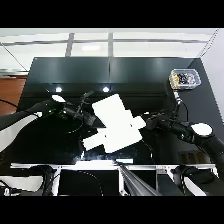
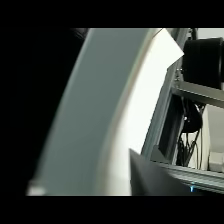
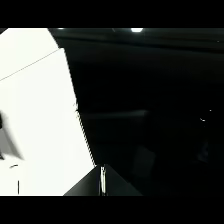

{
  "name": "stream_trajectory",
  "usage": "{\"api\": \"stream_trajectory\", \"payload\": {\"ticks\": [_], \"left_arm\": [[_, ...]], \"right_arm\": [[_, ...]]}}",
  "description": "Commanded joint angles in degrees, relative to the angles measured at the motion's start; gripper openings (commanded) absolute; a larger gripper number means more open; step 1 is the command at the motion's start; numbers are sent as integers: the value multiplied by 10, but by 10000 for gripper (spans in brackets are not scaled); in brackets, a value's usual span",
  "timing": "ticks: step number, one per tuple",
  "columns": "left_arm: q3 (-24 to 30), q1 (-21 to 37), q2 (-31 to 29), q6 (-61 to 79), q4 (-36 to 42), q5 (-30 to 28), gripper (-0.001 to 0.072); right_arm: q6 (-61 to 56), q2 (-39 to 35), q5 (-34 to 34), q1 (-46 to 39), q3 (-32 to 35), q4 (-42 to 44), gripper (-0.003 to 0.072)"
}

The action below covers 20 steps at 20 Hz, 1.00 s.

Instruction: Fold the box and place the chain.

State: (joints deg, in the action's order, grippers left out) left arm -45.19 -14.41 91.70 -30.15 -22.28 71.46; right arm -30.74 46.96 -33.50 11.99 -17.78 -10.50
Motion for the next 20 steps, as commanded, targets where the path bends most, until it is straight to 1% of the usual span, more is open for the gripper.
{"api": "stream_trajectory", "payload": {"ticks": [1,2,5,6,7,8,10,12,14,15,17,18,20], "left_arm": [[-3,-1,4,2,12,2,88],[-3,-1,5,6,16,6,45],[-3,-1,6,17,16,6,46],[-3,-1,5,16,16,10,48],[-3,-1,5,14,16,17,46],[-3,0,5,14,17,29,28],[-11,0,5,14,10,46,27],[-23,-1,2,13,-16,64,24],[-32,-2,-12,13,-49,62,22],[-32,-3,-26,15,-59,52,21],[-27,-16,-66,52,-83,19,20],[-17,-30,-96,90,-87,-14,20],[14,-63,-157,155,-88,-111,21]], "right_arm": [[0,0,-13,1,0,-1,19],[0,0,-17,1,0,-2,19],[0,0,-18,0,0,-22,25],[0,0,-17,0,0,-22,183],[-3,0,-17,-3,-1,-20,555],[-5,0,-27,-12,-4,-21,651],[-5,0,-89,-55,-32,-42,651],[-5,0,-178,-114,-83,-97,651],[-5,0,-260,-162,-140,-163,651],[-5,0,-297,-181,-164,-185,650],[-4,0,-345,-202,-193,-203,650],[2,0,-357,-206,-195,-203,650],[23,0,-370,-201,-195,-243,650]]}}
